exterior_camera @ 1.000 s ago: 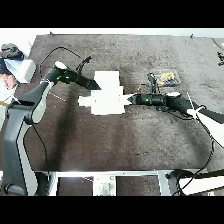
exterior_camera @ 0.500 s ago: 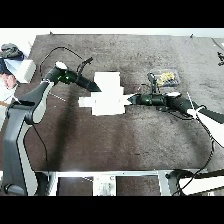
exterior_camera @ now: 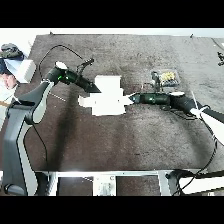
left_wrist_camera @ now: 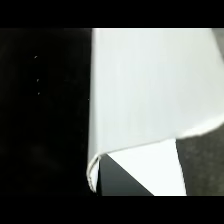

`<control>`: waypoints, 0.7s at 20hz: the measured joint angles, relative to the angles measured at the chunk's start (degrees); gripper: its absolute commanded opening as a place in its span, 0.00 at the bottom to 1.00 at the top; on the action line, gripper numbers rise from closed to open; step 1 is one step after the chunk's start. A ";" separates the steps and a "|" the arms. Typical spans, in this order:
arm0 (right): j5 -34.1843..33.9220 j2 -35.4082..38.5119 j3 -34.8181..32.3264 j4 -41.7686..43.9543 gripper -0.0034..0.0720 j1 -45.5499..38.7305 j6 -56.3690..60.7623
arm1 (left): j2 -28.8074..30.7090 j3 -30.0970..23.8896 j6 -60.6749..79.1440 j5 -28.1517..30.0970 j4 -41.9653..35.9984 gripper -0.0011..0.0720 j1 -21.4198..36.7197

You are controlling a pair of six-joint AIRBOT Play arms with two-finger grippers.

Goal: Fold the box and place the chain.

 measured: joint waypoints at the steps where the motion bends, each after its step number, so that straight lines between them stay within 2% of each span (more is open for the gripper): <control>1: 0.02 0.59 0.04 0.02 0.59 -1.03 0.00 | 0.00 0.00 2.86 0.00 0.00 0.03 0.00; 5: 0.42 2.38 0.52 0.24 0.59 -4.90 0.02 | 0.26 0.00 13.14 0.11 -0.09 0.02 0.02; 14: 0.68 3.06 1.31 0.28 0.59 -6.99 0.02 | 1.16 -1.25 24.04 4.11 -2.80 0.02 0.13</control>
